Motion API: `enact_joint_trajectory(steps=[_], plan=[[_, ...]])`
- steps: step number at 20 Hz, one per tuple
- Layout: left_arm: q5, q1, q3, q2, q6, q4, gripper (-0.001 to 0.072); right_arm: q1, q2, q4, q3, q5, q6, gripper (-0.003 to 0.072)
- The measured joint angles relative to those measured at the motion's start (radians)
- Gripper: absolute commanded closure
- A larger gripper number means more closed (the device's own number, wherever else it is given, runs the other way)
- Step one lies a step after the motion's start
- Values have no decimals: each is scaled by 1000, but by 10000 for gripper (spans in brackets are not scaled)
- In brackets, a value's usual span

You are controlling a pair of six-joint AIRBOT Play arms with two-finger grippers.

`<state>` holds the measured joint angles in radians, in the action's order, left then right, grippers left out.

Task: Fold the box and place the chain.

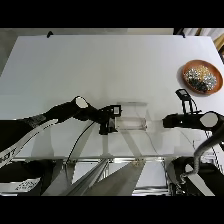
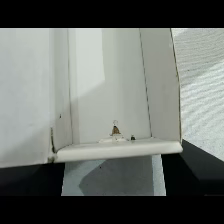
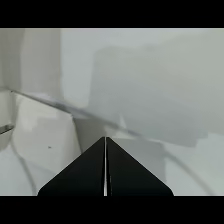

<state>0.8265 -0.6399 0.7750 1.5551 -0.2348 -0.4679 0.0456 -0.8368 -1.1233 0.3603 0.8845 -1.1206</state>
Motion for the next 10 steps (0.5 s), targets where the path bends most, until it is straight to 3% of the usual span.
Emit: enact_joint_trajectory(steps=[5,10], plan=[[0,0,0,0,0,0,376,2,-115,121,11,67,54,674],[0,0,0,0,0,0,376,-3,-148,227,14,138,110,670]])
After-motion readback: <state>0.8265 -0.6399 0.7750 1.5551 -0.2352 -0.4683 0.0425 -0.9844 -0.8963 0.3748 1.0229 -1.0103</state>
